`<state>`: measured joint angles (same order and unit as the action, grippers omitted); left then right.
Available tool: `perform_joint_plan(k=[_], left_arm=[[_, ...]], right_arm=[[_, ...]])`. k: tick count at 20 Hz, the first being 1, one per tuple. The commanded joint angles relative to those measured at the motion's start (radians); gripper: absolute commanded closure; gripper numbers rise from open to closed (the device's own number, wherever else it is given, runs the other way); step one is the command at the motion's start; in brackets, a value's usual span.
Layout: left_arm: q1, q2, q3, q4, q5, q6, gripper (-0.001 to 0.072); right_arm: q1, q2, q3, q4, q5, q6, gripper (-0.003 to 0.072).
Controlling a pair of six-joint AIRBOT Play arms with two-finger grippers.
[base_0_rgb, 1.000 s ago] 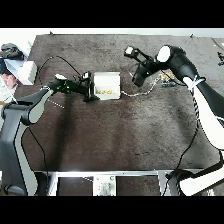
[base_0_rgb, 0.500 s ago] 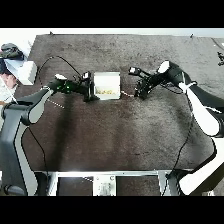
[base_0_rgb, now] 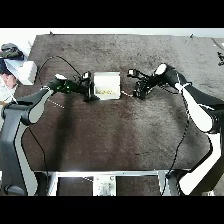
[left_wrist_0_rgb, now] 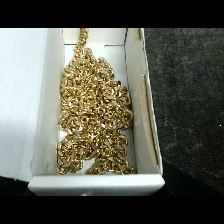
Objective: Fold the box and place the chain.
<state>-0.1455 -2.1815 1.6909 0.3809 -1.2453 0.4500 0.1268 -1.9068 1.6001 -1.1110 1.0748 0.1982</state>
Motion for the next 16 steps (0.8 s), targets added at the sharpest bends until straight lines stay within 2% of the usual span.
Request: perform_joint_plan(k=[1, 5, 6, 9, 13, 16], left_arm=[[0.001, 0.0, 0.0, 0.0, 0.0, 0.0, 0.0241], [0.001, 0.0, 0.0, 0.0, 0.0, 0.0, 0.0241], [0.001, 0.0, 0.0, 0.0, 0.0, 0.0, 0.0241], [0.001, 0.0, 0.0, 0.0, 0.0, 0.0, 0.0241], [0.001, 0.0, 0.0, 0.0, 0.0, 0.0, 0.0241], [0.001, 0.0, 0.0, 0.0, 0.0, 0.0, 0.0241]], right_arm=[[0.001, -0.01, 0.007, 0.0, 0.02, -0.015, 0.0419], [0.001, -0.055, 0.007, 0.002, 0.063, -0.015, 0.0419], [0.001, -0.068, 0.007, 0.01, 0.063, -0.015, 0.0444], [0.001, -0.053, 0.008, 0.015, 0.078, -0.014, 0.0672], [0.003, 0.088, 0.008, 0.166, 0.065, -0.019, 0.0672], [0.032, 0.214, 0.008, 0.265, -0.035, -0.027, 0.0673]])
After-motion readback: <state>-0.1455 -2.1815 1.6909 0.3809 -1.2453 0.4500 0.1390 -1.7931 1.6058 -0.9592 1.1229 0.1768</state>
